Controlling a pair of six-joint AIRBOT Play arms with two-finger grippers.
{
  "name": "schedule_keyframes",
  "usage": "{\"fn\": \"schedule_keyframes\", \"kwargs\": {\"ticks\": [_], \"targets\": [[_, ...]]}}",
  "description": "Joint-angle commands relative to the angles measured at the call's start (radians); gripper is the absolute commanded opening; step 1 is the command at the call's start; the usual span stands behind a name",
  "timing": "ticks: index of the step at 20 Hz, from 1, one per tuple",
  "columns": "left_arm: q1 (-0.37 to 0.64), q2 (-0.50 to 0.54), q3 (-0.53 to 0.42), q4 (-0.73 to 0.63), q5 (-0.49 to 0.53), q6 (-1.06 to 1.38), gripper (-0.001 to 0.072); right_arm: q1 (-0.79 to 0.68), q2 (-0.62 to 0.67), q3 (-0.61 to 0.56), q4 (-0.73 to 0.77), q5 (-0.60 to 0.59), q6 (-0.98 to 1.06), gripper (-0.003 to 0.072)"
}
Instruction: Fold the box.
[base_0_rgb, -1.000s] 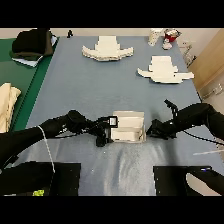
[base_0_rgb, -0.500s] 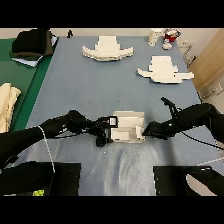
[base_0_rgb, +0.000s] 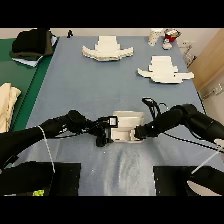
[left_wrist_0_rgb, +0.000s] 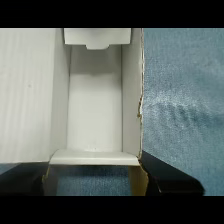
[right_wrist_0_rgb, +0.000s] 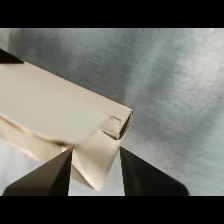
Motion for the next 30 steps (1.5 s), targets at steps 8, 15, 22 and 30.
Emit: {"fn": "schedule_keyframes", "kwargs": {"ticks": [8,15,22,30], "targets": [[0.000,0.000,0.001,0.000,0.000,0.000,0.0486,0.261,-0.172,0.142,-0.417,-0.056,0.581,0.0427],[0.000,-0.001,0.001,0.000,0.000,0.000,0.0486,0.270,-0.209,0.142,-0.420,-0.056,0.624,0.0134],[0.000,-0.001,0.001,0.001,0.000,0.000,0.0486,0.270,-0.209,0.142,-0.442,-0.056,0.636,0.0004],[0.000,0.000,0.001,0.000,0.000,0.000,0.0486,0.269,-0.207,0.156,-0.443,-0.078,0.635,0.0395]]}}
